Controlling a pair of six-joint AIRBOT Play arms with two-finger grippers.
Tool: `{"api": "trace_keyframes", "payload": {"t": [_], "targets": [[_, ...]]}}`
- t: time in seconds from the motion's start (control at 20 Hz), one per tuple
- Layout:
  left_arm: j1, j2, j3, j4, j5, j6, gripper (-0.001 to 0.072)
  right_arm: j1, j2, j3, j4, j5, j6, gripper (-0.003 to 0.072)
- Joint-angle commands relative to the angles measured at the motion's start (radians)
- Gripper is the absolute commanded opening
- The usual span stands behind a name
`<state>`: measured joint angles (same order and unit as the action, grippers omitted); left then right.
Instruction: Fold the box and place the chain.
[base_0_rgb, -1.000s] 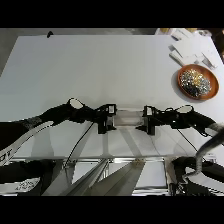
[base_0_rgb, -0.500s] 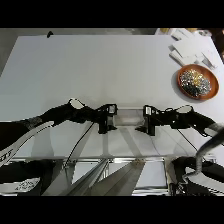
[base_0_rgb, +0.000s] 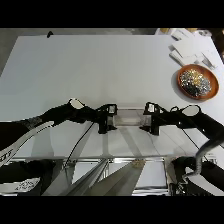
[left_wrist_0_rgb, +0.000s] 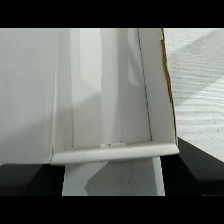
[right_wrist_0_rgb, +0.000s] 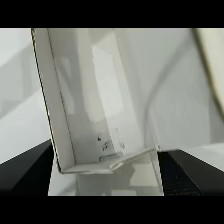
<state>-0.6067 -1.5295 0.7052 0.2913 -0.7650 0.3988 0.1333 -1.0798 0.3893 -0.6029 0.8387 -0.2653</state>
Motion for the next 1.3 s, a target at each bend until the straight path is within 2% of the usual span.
{"api": "trace_keyframes", "payload": {"t": [0.0, 0.1, 0.3, 0.35, 0.45, 0.5, 0.55, 0.6, 0.75, 1.05, 1.25], "targets": [[0.001, 0.001, 0.000, 0.001, -0.002, 0.000, 0.0314, 0.000, 0.118, 0.001, -0.164, -0.029, 0.214, 0.0641], [0.001, 0.001, 0.000, 0.001, -0.002, 0.000, 0.0314, 0.000, 0.200, 0.001, -0.215, -0.029, 0.290, 0.0640], [0.001, 0.001, 0.000, 0.001, -0.002, 0.000, 0.0314, 0.000, 0.326, 0.001, -0.171, 0.033, 0.373, 0.0633], [0.001, 0.001, 0.000, 0.001, -0.002, 0.000, 0.0314, 0.000, 0.336, 0.002, -0.140, 0.055, 0.373, 0.0569], [0.001, 0.001, 0.000, 0.001, -0.002, 0.000, 0.0314, 0.000, 0.335, 0.002, -0.064, 0.109, 0.361, 0.0267], [0.001, 0.001, 0.000, 0.001, -0.002, 0.000, 0.0314, 0.000, 0.333, 0.002, -0.035, 0.138, 0.353, 0.0141], [0.001, 0.001, 0.000, 0.001, -0.002, 0.000, 0.0314, 0.000, 0.330, 0.002, -0.015, 0.165, 0.333, 0.0044], [0.001, 0.001, 0.000, 0.001, -0.002, 0.000, 0.0314, 0.000, 0.325, 0.002, 0.010, 0.175, 0.308, 0.0019], [0.001, 0.001, 0.000, 0.001, -0.002, 0.000, 0.0314, 0.000, 0.268, 0.002, 0.186, 0.115, 0.286, 0.0019], [0.001, 0.001, 0.000, 0.001, -0.002, 0.000, 0.0314, 0.000, 0.045, 0.019, 0.383, -0.191, 0.308, 0.0018], [0.001, 0.001, 0.000, 0.001, -0.002, 0.000, 0.0314, 0.000, -0.051, 0.040, 0.350, -0.227, 0.388, 0.0018]]}}
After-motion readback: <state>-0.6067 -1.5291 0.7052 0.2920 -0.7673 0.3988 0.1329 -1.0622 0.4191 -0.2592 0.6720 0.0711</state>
